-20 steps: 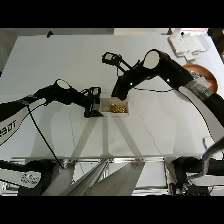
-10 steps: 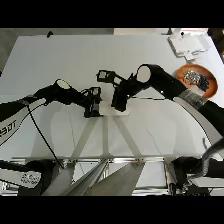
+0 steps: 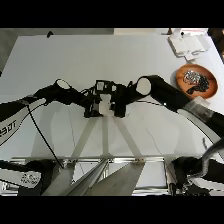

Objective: Fold the box and place the chain.

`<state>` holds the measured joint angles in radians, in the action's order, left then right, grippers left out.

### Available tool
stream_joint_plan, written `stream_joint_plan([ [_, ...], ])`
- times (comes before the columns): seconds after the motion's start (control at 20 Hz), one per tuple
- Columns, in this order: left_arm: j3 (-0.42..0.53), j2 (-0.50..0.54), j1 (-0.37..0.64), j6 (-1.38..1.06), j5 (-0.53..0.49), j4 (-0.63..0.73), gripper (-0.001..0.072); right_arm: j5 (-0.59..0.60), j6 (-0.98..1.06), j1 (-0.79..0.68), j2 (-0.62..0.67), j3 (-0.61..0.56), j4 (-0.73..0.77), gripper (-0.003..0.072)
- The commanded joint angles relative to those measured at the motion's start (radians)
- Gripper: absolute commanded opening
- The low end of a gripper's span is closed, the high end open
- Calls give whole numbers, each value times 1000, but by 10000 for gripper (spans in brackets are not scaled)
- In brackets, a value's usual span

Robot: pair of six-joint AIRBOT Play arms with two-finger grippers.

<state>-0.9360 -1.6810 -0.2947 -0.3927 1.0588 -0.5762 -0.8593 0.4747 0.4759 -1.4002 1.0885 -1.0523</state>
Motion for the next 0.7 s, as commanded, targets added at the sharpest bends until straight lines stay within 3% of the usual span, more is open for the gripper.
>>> stream_joint_plan([
  [0.0,0,0,0,0,0,0,15,78,-24,7,42,-89,-2,319],
  [0.45,0,0,0,0,0,0,15,172,-24,9,56,-108,-58,307],
  [0.65,0,0,0,0,0,0,15,171,-24,9,62,-108,-69,214],
])
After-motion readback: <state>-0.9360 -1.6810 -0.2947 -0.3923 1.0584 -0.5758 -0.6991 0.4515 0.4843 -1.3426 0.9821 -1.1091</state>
